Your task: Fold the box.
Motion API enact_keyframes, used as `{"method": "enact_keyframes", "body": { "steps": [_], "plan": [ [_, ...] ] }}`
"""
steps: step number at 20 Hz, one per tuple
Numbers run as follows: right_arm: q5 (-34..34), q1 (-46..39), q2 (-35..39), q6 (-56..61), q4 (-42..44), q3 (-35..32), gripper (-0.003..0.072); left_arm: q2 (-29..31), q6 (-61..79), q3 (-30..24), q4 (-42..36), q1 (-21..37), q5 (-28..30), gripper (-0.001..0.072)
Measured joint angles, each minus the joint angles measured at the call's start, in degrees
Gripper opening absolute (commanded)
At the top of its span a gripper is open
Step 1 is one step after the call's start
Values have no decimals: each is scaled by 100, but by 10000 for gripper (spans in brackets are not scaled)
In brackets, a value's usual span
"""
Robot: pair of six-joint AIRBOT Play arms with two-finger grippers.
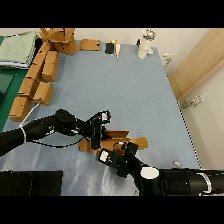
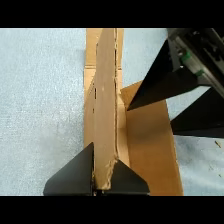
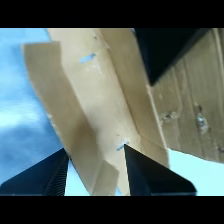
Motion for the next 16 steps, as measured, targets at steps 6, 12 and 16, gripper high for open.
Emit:
{"method": "enact_keyframes", "body": {
  "steps": [6, 12, 16],
  "plan": [
    [170, -654, 160, -306, 133, -46, 717, 0, 0, 2, 0, 0, 2, 12],
    [577, -944, 1036, -966, 492, -483, 717, 0, 0, 2, 2, 0, -17, 12],
    [962, -1137, 1825, -1200, 448, -914, 717, 0, 0, 0, 0, 0, -22, 12]
  ]
}}
